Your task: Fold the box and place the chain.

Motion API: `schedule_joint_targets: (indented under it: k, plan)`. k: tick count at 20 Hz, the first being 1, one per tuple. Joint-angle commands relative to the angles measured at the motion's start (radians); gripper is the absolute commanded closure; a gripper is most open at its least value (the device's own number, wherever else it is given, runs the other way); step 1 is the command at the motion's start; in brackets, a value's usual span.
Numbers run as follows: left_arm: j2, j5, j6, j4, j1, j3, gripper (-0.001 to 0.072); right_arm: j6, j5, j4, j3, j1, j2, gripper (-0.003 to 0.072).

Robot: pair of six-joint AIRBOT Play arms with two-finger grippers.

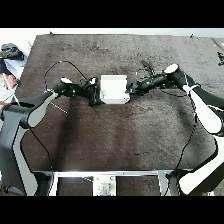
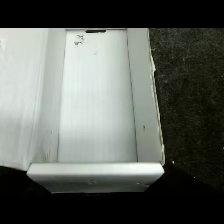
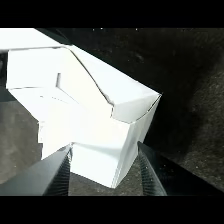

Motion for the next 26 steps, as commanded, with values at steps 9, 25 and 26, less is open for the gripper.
schedule_joint_targets:
  k: [9, 25, 26]
  plan:
    - [0.000, 0.000, 0.000, 0.000, 0.000, 0.000, 0.0504, 0.197, -0.017, -0.255, 0.079, 0.132, 0.000, 0.0227]
    - [0.000, 0.000, 0.000, 0.000, 0.000, 0.000, 0.0504, 0.495, -0.007, -0.729, 0.281, 0.285, -0.061, 0.0227]
    - [0.000, 0.000, 0.000, 0.000, 0.000, 0.000, 0.0504, 0.507, 0.027, -0.760, 0.322, 0.298, -0.082, 0.0227]
